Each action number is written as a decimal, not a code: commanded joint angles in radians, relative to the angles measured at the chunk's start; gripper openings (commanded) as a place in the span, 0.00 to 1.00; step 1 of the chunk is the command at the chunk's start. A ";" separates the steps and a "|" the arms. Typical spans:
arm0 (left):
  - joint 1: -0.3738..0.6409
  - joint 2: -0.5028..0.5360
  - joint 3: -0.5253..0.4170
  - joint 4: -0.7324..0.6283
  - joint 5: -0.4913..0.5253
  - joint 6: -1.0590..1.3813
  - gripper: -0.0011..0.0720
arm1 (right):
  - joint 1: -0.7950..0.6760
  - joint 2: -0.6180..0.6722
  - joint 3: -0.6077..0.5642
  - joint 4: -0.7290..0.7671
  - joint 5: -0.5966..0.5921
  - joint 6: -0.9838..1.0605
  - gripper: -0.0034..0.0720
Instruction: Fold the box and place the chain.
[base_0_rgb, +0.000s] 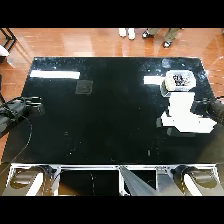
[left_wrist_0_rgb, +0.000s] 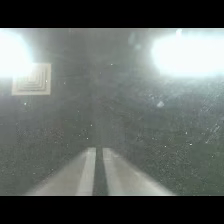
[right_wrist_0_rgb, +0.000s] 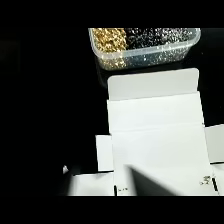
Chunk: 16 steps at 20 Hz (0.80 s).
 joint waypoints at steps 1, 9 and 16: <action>0.000 -0.014 0.001 -0.023 0.013 -0.004 0.90 | -0.002 -0.011 -0.001 -0.019 -0.016 -0.002 0.99; -0.005 -0.017 0.001 -0.089 -0.037 -0.004 0.90 | -0.561 -0.325 0.072 -0.057 0.050 0.004 0.99; -0.014 -0.018 0.000 -0.093 -0.032 -0.004 0.90 | -1.028 -0.736 0.289 0.422 0.222 -0.411 0.99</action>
